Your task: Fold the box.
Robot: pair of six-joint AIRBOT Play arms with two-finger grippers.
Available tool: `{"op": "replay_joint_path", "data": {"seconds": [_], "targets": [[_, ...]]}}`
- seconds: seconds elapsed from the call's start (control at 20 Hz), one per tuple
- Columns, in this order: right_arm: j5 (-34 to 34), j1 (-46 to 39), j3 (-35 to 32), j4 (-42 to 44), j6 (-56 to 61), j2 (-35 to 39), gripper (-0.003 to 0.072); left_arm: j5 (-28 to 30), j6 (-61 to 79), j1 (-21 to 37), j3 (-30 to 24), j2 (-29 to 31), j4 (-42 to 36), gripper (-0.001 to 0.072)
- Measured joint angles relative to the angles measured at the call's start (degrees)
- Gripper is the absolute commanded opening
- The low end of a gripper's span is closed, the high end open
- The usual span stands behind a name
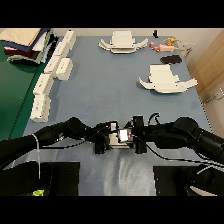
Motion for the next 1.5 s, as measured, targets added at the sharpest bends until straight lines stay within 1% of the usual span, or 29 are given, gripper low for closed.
{"op": "replay_joint_path", "data": {"seconds": [0.1,0.15,0.2,0.3,0.4,0.45,0.5,0.65,0.75,1.15,1.2,1.25,1.3,1.35,1.5], "targets": [[0.09,0.00,0.07,-0.81,0.02,-0.26,0.0492,0.00,0.00,0.00,0.00,0.02,-0.02,0.0522],[0.15,0.00,0.07,-1.07,0.13,-0.39,0.0424,0.00,0.00,0.00,0.00,0.02,-0.02,0.0522],[0.17,0.00,0.07,-1.25,0.17,-0.42,0.0398,0.00,0.00,0.00,0.00,0.02,-0.02,0.0522],[0.17,0.00,0.09,-1.46,0.20,-0.72,0.0397,0.00,0.00,0.00,0.00,0.02,-0.02,0.0522],[-0.04,0.02,0.09,-1.55,0.20,-1.20,0.0326,0.00,0.00,0.00,0.00,0.02,-0.02,0.0523],[-0.39,0.02,0.09,-1.31,0.22,-1.49,0.0314,0.00,0.00,0.00,0.00,0.02,-0.02,0.0523],[-0.66,0.04,0.09,-1.05,0.22,-1.68,0.0285,0.00,0.00,0.00,0.00,0.02,-0.02,0.0523],[-2.01,0.00,0.09,0.02,0.22,-2.05,0.0279,0.00,0.04,0.00,0.00,0.02,0.00,0.0523],[-2.99,0.02,0.09,1.03,0.24,-2.14,0.0217,0.00,0.07,0.00,0.00,0.00,0.00,0.0523],[-3.28,0.04,-0.79,2.73,2.82,-2.32,0.0218,0.00,0.15,0.00,0.00,0.02,0.07,0.0522],[-3.21,0.04,-0.85,2.78,2.95,-2.36,0.0228,0.00,0.13,0.00,0.00,0.02,0.07,0.0522],[-3.21,0.04,-0.90,2.86,3.04,-2.40,0.0278,0.00,0.13,0.00,0.00,0.02,0.07,0.0522],[-3.26,0.04,-0.92,2.86,3.21,-2.40,0.0413,0.00,0.11,0.00,0.00,0.02,0.07,0.0522],[-3.50,0.04,-0.94,2.71,3.21,-2.36,0.0426,-0.02,0.11,0.00,0.00,0.02,0.04,0.0523],[-3.41,0.04,-0.61,2.86,3.48,-1.29,0.0426,0.00,0.09,0.00,0.00,0.02,0.02,0.0522]]}}
